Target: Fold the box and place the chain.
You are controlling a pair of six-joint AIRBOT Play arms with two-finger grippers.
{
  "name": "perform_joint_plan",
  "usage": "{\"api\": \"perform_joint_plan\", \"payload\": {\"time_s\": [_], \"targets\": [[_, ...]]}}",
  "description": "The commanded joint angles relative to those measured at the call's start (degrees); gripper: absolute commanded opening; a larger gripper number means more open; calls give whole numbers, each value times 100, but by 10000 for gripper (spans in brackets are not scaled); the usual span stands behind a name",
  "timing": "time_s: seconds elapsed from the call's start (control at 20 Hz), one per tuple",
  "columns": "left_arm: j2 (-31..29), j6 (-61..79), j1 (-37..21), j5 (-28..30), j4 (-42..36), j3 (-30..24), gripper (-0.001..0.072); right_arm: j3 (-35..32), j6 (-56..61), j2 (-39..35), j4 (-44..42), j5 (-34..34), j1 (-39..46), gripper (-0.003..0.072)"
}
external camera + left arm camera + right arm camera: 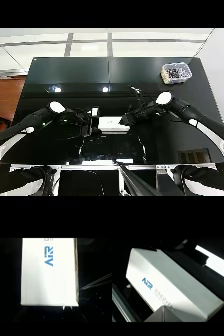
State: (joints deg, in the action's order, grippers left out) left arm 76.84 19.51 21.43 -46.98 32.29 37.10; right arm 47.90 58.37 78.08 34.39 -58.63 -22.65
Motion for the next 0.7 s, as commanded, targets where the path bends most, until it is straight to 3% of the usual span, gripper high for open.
{"api": "perform_joint_plan", "payload": {"time_s": [0.0, 0.1, 0.15, 0.2, 0.35, 0.45, 0.65], "targets": [[-20, -188, -44, 15, 2, 37, 404, 247, -33, -485, 39, -728, 304, 22], [-87, -197, -68, 39, 48, 118, 416, 328, -31, -1049, 98, -922, 824, 22], [-197, -254, -68, 2, 168, 160, 540, 328, -28, -1325, 195, -968, 1132, 22], [-356, -612, -74, -2, 404, 223, 716, 328, -22, -1596, 308, -1073, 1460, 22], [-883, -2168, -83, -446, 1425, 575, 715, 326, -7, -2094, 520, -1547, 2312, 22], [-977, -2640, -33, -802, 1252, 966, 713, 323, -4, -2151, 525, -1687, 2612, 22], [-168, -3158, 481, -715, 855, 1880, 713, 321, -4, -2151, 501, -1351, 2640, 22]]}}
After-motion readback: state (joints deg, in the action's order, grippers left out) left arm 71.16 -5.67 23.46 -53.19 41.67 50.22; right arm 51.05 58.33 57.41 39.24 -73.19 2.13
